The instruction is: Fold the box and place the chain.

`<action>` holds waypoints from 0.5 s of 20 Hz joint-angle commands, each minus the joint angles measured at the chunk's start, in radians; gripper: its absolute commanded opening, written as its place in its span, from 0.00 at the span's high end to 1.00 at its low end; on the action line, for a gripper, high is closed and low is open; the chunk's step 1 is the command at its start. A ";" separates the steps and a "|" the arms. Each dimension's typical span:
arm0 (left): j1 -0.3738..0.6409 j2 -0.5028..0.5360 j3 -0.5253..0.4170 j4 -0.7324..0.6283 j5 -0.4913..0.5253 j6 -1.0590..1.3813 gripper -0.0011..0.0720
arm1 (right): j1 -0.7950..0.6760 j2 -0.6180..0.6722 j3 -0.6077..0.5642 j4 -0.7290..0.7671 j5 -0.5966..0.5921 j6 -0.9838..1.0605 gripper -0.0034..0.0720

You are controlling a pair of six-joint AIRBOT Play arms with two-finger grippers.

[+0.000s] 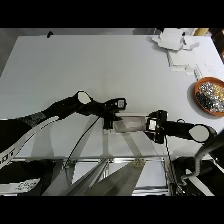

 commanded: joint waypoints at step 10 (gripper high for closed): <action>-0.001 0.000 0.000 0.000 0.000 0.000 0.97 | -0.132 -0.310 0.004 0.338 0.093 -0.424 0.09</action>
